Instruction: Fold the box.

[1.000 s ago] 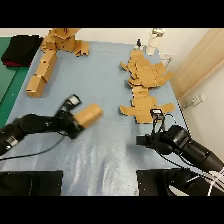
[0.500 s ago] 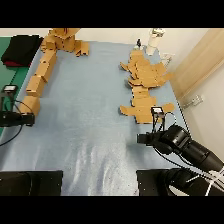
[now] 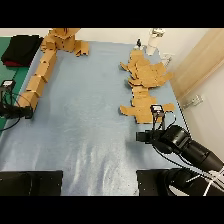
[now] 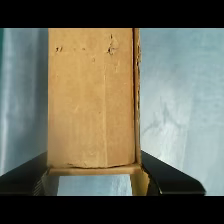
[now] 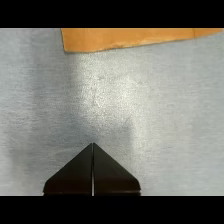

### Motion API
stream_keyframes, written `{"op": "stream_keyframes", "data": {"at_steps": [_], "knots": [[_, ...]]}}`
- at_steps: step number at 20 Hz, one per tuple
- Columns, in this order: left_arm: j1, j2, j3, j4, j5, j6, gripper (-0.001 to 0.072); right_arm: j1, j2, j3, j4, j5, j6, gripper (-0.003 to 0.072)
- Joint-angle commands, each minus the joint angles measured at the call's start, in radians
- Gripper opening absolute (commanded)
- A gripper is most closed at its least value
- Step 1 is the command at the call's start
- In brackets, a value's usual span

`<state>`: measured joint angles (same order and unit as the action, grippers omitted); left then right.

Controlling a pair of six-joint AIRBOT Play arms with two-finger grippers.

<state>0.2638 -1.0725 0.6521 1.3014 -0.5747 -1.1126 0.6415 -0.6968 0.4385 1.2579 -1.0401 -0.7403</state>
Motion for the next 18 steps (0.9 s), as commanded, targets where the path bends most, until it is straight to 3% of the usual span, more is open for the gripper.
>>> {"op": "stream_keyframes", "data": {"at_steps": [1,7,13,14,15,18], "knots": [[-0.047,-0.118,0.093,-0.033,0.020,0.065,0.0490,0.000,0.000,0.000,-0.006,0.013,0.029,0.0002],[-0.056,-0.302,0.219,-0.023,0.027,0.076,0.0489,0.000,0.000,0.000,-0.003,0.014,0.037,0.0002],[-0.056,-0.335,0.257,-0.019,0.032,0.073,0.0492,0.000,0.000,0.000,0.006,0.015,0.037,0.0002],[-0.056,-0.334,0.257,-0.018,0.028,0.073,0.0571,0.000,0.000,0.000,0.006,0.015,0.037,0.0002],[-0.056,-0.334,0.260,-0.019,0.020,0.067,0.0697,0.000,0.000,0.000,0.007,0.014,0.037,0.0002],[-0.056,-0.334,0.283,0.000,-0.066,0.064,0.0697,0.000,0.000,0.000,0.007,0.010,0.037,0.0002]]}}
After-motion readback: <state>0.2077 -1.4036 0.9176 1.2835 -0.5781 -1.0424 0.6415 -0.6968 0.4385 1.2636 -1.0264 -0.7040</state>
